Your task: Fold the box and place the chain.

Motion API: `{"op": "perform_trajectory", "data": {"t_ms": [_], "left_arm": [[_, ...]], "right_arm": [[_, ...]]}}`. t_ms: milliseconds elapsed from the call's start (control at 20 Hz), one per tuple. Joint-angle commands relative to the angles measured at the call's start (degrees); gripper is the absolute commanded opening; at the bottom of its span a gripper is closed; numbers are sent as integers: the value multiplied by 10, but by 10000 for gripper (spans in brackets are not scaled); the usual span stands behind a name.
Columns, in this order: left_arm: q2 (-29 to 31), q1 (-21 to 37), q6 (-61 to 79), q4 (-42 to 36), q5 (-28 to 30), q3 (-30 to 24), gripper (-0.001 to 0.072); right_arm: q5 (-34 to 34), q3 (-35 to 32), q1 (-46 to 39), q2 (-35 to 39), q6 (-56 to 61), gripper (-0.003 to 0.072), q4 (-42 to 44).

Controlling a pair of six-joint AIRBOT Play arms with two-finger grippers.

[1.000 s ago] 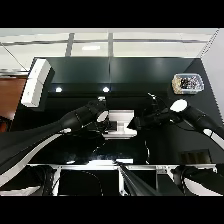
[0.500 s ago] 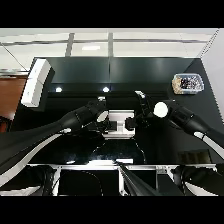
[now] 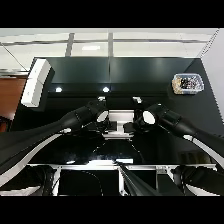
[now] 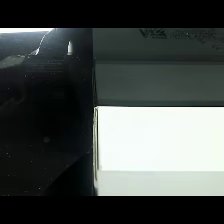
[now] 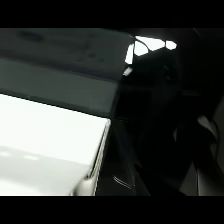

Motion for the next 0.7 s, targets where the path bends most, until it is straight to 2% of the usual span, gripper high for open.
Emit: {"op": "perform_trajectory", "data": {"t_ms": [0,150,200,250,650], "left_arm": [[0,0,0,0,0,0,31],[0,0,0,0,0,0,31],[0,0,0,0,0,0,31],[0,0,0,0,0,0,31],[0,0,0,0,0,0,31]], "right_arm": [[24,20,15,-21,40,426,-24],[27,38,15,-23,60,426,-46],[30,42,15,-23,61,406,-48],[30,43,15,-23,61,308,-47],[41,48,16,-48,77,305,-27]]}}
